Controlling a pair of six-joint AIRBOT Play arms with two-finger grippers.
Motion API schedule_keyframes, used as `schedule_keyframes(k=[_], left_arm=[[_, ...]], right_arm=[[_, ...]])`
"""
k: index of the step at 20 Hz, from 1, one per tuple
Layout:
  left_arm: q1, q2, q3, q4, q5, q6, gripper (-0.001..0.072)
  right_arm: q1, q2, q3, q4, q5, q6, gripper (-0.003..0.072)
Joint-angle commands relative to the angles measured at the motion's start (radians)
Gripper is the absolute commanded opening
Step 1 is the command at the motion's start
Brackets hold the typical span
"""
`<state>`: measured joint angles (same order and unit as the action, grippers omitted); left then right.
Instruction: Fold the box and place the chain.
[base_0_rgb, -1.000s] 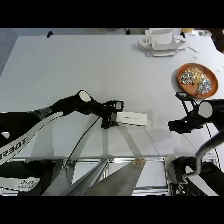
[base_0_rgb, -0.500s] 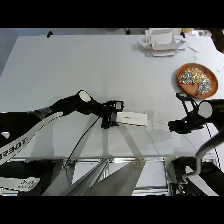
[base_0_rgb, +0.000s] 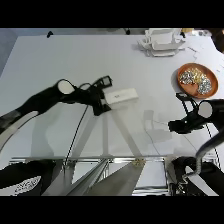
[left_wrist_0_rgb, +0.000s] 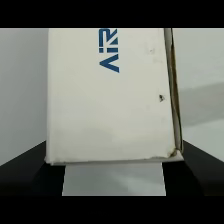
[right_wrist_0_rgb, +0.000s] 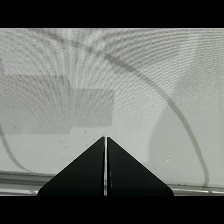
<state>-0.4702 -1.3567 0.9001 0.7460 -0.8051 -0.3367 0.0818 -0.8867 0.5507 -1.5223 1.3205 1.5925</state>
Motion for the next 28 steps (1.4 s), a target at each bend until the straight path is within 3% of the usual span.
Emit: schedule_keyframes(k=[1, 4, 6, 10, 15, 18, 20, 23, 28], left_arm=[[0.163, 0.187, 0.001, 0.298, 0.005, -0.418, 0.0002], [0.37, 0.301, 0.001, 0.452, 0.009, -0.582, 0.0002], [0.527, 0.32, 0.001, 0.486, 0.0, -0.676, 0.0002], [0.792, 0.283, -0.042, 0.491, -0.018, -0.764, 0.0009], [0.943, 0.178, -0.122, 0.505, -0.002, -0.772, 0.0034], [0.959, 0.104, -0.135, 0.541, -0.035, -0.792, 0.0214], [0.959, 0.067, -0.135, 0.583, -0.068, -0.836, 0.024], [0.959, 0.039, -0.135, 0.641, -0.107, -0.908, 0.0701], [0.951, 0.087, -0.135, 0.664, -0.138, -0.948, 0.0698]], right_arm=[[-0.001, 0.0, 0.0, 0.0, 0.0, 0.0, 0.0015], [-0.001, 0.0, 0.0, 0.0, 0.0, 0.0, 0.0015], [-0.001, 0.0, 0.0, 0.0, 0.0, 0.0, 0.0015], [-0.001, 0.0, 0.0, 0.0, 0.0, 0.0, 0.0015], [-0.001, 0.0, 0.0, 0.0, 0.0, 0.0, 0.0015], [-0.001, 0.0, 0.0, 0.0, 0.0, 0.0, 0.0015], [-0.001, 0.0, 0.0, 0.0, 0.0, 0.0, 0.0015], [-0.001, 0.0, 0.0, 0.0, 0.0, 0.0, 0.0015], [-0.001, 0.0, 0.0, 0.0, 0.0, 0.0, 0.0015]])
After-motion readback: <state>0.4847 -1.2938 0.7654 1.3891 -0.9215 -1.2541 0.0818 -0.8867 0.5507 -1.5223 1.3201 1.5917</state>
